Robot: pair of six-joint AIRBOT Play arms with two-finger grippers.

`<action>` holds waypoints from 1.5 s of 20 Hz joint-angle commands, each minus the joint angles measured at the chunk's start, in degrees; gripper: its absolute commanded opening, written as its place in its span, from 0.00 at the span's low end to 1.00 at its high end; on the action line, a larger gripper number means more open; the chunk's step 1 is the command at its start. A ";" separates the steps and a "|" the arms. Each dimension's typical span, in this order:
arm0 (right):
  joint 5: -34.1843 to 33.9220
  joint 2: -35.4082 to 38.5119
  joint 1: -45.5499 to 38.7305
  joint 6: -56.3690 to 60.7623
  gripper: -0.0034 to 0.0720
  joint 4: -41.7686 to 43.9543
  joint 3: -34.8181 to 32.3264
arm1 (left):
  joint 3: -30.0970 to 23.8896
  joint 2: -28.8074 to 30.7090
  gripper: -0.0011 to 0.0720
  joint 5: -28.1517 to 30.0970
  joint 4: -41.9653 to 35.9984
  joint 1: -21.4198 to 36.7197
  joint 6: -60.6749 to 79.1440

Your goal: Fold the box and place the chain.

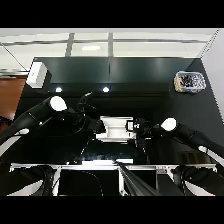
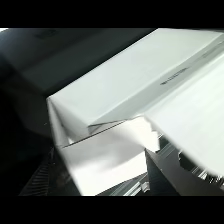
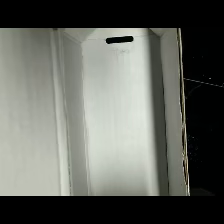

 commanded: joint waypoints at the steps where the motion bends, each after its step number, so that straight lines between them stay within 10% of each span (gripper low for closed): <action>1: 0.02 -0.02 0.00 0.00 0.21 0.02 0.02 | 1.22 0.02 0.86 0.48 2.10 -2.05 -5.16; 30: 0.02 -0.02 0.00 0.00 0.21 0.02 0.02 | 5.40 -0.20 0.74 6.62 29.83 -18.67 -41.24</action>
